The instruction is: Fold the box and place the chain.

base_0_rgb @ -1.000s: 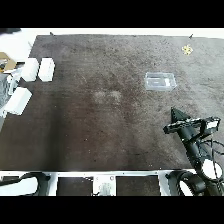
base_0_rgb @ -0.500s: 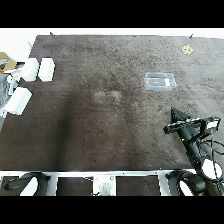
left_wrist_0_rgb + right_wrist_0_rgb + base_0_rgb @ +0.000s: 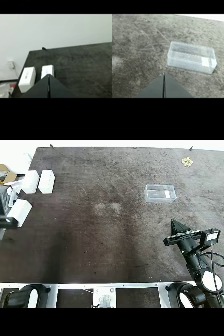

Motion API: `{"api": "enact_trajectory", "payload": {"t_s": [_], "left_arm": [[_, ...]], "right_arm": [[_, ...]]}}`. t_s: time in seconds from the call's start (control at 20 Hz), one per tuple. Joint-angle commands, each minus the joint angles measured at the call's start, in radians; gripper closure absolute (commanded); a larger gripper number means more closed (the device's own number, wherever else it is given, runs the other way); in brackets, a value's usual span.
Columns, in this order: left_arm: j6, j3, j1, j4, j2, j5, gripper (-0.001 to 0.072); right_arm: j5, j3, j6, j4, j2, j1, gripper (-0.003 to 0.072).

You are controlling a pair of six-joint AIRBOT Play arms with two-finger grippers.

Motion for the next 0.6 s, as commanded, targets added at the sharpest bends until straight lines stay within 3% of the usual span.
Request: {"api": "enact_trajectory", "payload": {"t_s": [0.0,0.55], "left_arm": [[-0.026,-0.186,0.000,-0.002,0.109,0.024,0.0700],[-0.026,-0.200,0.000,-0.002,0.109,0.039,0.0699]], "right_arm": [[0.000,0.000,0.000,0.000,-0.001,0.000,0.0682],[0.000,0.000,0.000,0.000,-0.001,0.000,0.0682]]}}
